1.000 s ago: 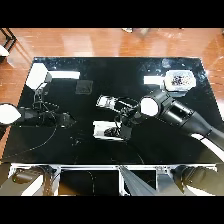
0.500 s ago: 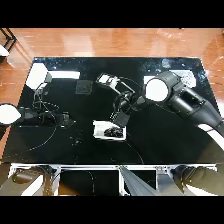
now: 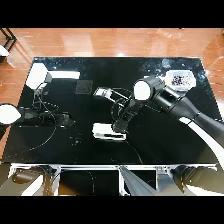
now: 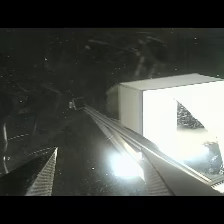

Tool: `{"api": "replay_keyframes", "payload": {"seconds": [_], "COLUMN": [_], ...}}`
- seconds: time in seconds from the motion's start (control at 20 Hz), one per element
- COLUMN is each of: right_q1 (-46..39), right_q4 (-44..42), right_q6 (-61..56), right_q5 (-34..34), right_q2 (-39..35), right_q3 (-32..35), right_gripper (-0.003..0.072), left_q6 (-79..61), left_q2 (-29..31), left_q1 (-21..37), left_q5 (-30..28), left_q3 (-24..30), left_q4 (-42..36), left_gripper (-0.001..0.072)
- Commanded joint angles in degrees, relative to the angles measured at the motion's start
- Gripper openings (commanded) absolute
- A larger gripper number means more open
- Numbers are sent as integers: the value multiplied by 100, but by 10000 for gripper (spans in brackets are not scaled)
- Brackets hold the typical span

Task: Fold the box and place the chain.

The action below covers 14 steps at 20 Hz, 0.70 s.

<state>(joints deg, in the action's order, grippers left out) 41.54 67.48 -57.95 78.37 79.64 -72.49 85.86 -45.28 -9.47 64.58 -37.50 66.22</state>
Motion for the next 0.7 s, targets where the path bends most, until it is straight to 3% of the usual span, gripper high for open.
{"api": "replay_keyframes", "payload": {"seconds": [0.0,0.4,0.65], "right_q1": [114,216,201], "right_q4": [31,334,332], "right_q6": [304,339,-76], "right_q5": [369,-190,428], "right_q2": [48,186,144], "right_q3": [2,-4,-793], "right_gripper": [707,707,706], "left_q6": [2,4,2], "left_q2": [-4,-4,-4], "left_q1": [4,4,4], "left_q5": [-7,-33,-28], "left_q3": [2,2,2], "left_q4": [87,87,87], "left_gripper": [633,633,633]}}
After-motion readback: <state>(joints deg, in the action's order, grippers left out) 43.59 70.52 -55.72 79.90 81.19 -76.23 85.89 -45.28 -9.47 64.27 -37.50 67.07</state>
